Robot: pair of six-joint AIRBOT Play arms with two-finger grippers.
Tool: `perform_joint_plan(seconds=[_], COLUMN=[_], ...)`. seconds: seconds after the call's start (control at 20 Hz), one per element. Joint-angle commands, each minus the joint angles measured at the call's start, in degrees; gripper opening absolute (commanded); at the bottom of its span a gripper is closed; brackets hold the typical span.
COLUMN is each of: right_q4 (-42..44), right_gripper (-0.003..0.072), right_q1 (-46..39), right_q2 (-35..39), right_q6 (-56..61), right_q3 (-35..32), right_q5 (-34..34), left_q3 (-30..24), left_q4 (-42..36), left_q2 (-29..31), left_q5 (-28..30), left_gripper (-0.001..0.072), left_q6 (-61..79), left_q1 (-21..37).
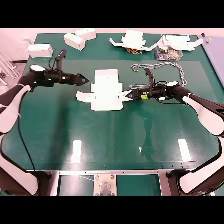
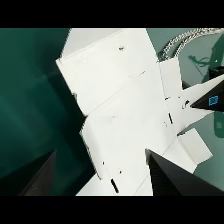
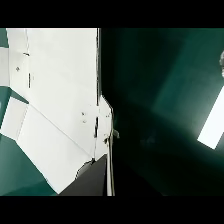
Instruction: Fold the box and place the chain.
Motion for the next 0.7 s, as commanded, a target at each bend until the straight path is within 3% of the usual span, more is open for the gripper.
perform_joint_plan(seconds=[0.0,0.15,0.65], right_q4=[0.0,0.0,0.0], right_gripper=[0.0003,0.0003,0.0004], right_q1=[0.0,0.0,0.1], right_q2=[0.0,0.0,0.0], right_q6=[1.1,1.6,1.7], right_q3=[0.1,0.1,0.1], right_q5=[0.0,0.0,0.1], left_q3=[4.7,6.5,16.7], left_q4=[5.6,6.4,6.1], left_q2=[-2.3,-4.1,-13.4], left_q5=[2.9,4.3,-2.8], left_gripper=[0.0631,0.0630,0.0630], left_q6=[-2.5,-3.1,-4.8], left_q1=[-2.6,-2.4,-2.5])
